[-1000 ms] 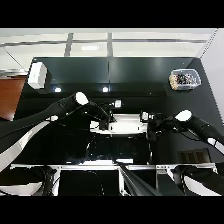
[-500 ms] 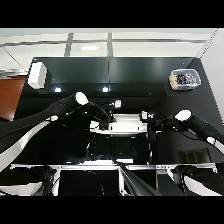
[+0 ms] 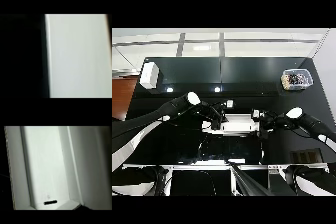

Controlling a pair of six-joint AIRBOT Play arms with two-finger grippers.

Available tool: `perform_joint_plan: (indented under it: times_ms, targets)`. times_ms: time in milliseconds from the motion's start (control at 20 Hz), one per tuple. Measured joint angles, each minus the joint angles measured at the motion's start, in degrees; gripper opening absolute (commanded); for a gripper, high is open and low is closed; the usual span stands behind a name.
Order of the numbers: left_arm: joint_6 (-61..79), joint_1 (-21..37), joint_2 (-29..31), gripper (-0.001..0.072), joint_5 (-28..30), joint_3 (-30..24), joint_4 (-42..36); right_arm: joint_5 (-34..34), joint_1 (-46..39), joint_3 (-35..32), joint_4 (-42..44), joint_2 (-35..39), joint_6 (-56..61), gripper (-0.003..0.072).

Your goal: Fold the box and place the chain.

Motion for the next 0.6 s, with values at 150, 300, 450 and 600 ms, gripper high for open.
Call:
perform_joint_plan:
  times_ms: [150,300,450,600]
  targets:
    - [0.0,0.0,0.0,0.0026,-0.04,0.0,0.02,0.72,0.0,0.35,0.7,-0.11,-0.61,0.0705]
    - [0.0,0.0,0.0,0.0026,-0.09,0.0,0.02,1.2,0.37,0.52,0.98,-0.72,-1.03,0.0705]
    - [0.04,0.0,0.0,0.0026,-0.13,0.0,0.02,1.33,1.31,0.87,0.79,-1.4,-1.27,0.0705]
    - [0.04,0.0,0.0,0.0026,-0.13,0.0,0.04,1.22,1.79,1.05,0.11,-1.7,-0.83,0.0705]
